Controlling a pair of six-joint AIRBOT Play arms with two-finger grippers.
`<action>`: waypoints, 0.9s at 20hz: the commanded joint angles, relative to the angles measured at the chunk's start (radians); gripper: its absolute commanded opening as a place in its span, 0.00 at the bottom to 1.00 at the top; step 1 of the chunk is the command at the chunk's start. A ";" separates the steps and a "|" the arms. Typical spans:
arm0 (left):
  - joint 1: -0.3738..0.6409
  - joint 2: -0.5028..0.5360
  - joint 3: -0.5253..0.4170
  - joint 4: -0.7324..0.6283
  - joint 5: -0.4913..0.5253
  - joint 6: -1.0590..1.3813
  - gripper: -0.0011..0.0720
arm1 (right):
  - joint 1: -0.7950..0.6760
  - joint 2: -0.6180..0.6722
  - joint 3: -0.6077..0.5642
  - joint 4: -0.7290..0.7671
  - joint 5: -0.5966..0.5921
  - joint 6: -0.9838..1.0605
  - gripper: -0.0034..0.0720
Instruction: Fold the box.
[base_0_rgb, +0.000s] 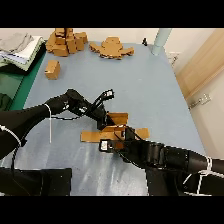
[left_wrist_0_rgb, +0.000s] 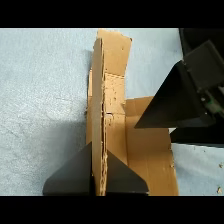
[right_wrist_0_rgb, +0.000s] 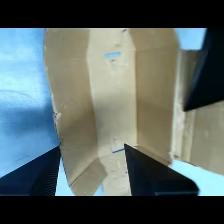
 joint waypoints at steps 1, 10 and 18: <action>0.000 0.000 0.001 0.000 0.000 0.000 0.03 | 0.000 0.006 0.001 -0.111 0.002 0.132 0.84; 0.000 0.000 0.001 0.000 0.000 0.000 0.03 | 0.000 -0.029 0.001 -0.099 0.013 0.293 0.84; 0.000 0.000 0.001 0.000 0.000 0.000 0.03 | -0.005 -0.025 0.003 -0.100 0.013 0.293 1.00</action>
